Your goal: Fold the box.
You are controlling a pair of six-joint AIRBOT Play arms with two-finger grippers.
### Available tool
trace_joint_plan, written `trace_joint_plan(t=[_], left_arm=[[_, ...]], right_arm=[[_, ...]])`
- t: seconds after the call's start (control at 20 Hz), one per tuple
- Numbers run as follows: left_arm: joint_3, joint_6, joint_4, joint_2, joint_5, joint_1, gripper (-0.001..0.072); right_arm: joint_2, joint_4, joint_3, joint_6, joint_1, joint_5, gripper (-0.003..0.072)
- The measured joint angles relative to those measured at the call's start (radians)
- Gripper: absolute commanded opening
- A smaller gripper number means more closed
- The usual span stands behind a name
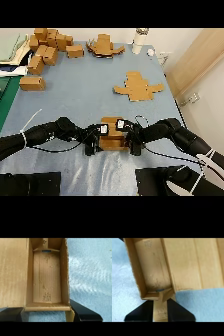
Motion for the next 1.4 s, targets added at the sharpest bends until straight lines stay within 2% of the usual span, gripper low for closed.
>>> trace_joint_plan(t=[0.5, 0.6, 0.9, 1.0, 1.05, 1.15, 1.2, 1.35, 1.4], left_arm=[[0.000, 0.000, 0.000, 0.000, 0.000, 0.000, 0.0472], [0.000, 0.000, 0.000, 0.000, 0.000, 0.000, 0.0472], [0.000, 0.001, 0.002, 0.000, 0.000, 0.000, 0.0472], [0.000, 0.001, 0.001, 0.000, 0.000, 0.000, 0.0472], [0.000, 0.001, 0.001, 0.000, 0.000, 0.000, 0.0471], [0.000, 0.000, 0.000, 0.000, -0.001, 0.000, 0.0472], [0.000, 0.000, -0.001, 0.000, -0.001, 0.000, 0.0471], [0.000, -0.001, -0.002, 0.000, 0.001, 0.000, 0.0471], [0.000, -0.001, -0.002, 0.000, 0.001, 0.000, 0.0472]], right_arm=[[-0.003, 0.051, -0.001, -0.098, 0.027, 0.045, 0.0172], [-0.007, 0.066, -0.001, -0.111, 0.039, 0.056, 0.0507], [-0.038, 0.082, -0.001, -0.125, 0.064, 0.071, 0.0524], [-0.041, 0.080, 0.000, -0.115, 0.066, 0.066, 0.0505], [-0.040, 0.070, 0.003, -0.083, 0.067, 0.057, 0.0445], [-0.030, -0.009, 0.025, 0.066, 0.068, -0.008, 0.0195], [-0.022, -0.067, 0.040, 0.163, 0.068, -0.049, 0.0152], [0.020, -0.282, 0.089, 0.475, 0.068, -0.167, 0.0131], [0.037, -0.357, 0.104, 0.579, 0.068, -0.201, 0.0057]])
